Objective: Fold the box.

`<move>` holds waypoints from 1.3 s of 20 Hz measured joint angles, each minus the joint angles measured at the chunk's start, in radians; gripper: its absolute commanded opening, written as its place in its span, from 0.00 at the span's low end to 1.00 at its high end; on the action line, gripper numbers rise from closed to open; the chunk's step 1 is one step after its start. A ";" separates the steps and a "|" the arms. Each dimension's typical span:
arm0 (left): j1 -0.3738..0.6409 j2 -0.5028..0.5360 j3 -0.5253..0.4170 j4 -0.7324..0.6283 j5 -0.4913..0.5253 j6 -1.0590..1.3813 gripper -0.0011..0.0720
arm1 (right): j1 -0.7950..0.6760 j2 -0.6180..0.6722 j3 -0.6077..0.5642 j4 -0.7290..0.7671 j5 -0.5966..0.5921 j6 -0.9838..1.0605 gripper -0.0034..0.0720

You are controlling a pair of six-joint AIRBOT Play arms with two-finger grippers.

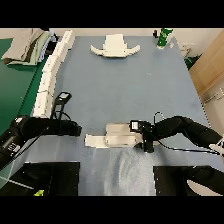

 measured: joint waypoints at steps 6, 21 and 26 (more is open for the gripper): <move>0.048 -0.103 -0.095 -0.220 -0.005 -0.093 0.03 | 0.000 0.000 0.000 0.000 0.000 0.000 0.72; -0.238 -0.135 -0.142 -0.487 0.269 -0.126 0.03 | 0.000 0.000 0.000 0.000 0.000 0.000 0.72; -0.247 -0.080 -0.136 -0.497 0.281 -0.129 0.18 | 0.000 0.000 0.000 0.000 0.000 0.000 0.72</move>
